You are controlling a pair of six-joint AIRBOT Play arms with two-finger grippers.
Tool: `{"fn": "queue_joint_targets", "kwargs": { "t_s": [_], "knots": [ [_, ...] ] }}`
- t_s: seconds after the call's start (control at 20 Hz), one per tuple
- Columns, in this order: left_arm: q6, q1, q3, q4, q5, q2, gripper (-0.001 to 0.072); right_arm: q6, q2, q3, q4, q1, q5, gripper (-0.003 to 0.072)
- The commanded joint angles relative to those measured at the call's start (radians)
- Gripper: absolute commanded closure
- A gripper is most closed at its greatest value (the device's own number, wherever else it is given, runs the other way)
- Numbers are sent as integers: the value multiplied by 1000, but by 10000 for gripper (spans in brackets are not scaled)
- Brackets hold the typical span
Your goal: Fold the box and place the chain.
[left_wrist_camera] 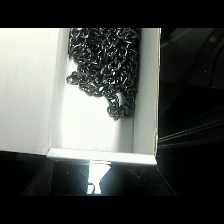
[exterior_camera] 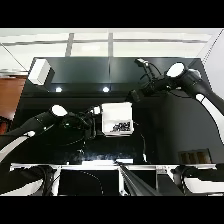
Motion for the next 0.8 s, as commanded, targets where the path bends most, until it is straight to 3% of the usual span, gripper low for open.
{"fn": "queue_joint_targets", "kwargs": {
  "t_s": [0.0,0.1,0.4,0.75],
  "knots": [
    [0,0,1,0,1,-1,265,-128,32,12,18,11,163,-4],
    [0,0,1,0,1,-1,265,-129,87,-5,6,11,192,-5],
    [0,0,1,0,1,-1,265,-235,151,-222,25,111,54,-5],
    [0,0,1,0,1,-1,265,-374,227,-230,-43,145,67,-4]
  ]
}}
